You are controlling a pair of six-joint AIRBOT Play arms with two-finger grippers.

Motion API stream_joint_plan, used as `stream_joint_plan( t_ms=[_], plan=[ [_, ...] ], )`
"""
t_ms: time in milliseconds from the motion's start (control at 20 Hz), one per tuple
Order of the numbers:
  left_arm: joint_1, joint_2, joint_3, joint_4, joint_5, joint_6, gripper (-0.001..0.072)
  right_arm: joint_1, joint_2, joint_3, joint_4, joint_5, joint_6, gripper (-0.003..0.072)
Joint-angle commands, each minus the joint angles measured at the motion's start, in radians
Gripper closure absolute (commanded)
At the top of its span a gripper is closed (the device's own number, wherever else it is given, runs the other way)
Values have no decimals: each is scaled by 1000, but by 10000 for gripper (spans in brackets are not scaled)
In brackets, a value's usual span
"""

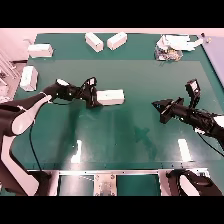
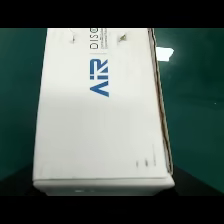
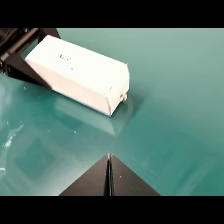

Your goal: Fold the box and place the chain.

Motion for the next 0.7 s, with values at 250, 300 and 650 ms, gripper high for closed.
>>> stream_joint_plan(
  t_ms=[250, 300, 650],
  plan=[
    [126, 349, -104, 26, 520, -436, 696, -3, 3, -5, -1, -1, 1, 674],
    [149, 409, -162, 26, 651, -492, 696, -3, 2, -5, -1, -1, 1, 674],
    [269, 531, -459, 24, 846, -713, 693, -3, 2, -5, 5, -1, 2, 674]
  ],
)
